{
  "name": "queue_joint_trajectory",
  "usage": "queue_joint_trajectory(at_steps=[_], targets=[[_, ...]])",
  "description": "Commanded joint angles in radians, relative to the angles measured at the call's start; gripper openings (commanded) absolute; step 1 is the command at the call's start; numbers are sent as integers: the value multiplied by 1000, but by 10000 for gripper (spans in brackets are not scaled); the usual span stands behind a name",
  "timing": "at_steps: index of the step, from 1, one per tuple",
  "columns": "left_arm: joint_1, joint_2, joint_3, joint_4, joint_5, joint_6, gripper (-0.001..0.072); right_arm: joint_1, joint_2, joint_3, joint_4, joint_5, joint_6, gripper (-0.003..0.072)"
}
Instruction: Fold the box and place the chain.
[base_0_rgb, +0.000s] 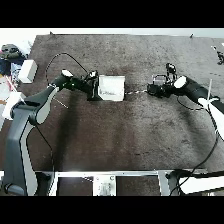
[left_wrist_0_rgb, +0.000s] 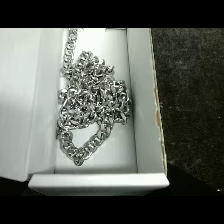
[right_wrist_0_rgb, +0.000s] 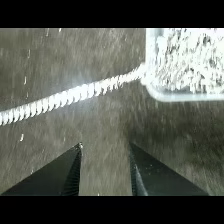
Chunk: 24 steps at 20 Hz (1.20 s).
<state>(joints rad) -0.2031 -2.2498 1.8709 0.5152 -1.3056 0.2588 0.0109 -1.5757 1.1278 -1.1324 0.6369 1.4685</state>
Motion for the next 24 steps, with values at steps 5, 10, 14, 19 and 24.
queue_joint_trajectory(at_steps=[5, 10, 14, 19, 24], targets=[[0, -1, 0, 0, -2, 0, 486, 24, -154, 85, 85, -148, 49, 325], [0, -1, 0, 0, -2, 0, 487, 38, -154, 87, 85, -173, 72, 25], [1, -1, 0, 0, -3, 0, 486, 101, -23, 87, 80, -107, 12, 9], [1, -1, 0, 0, -3, 0, 487, 227, 204, 87, 83, -90, -35, 8], [0, -1, 0, 0, -3, 0, 486, 366, 295, 135, 82, -192, -35, 8]])
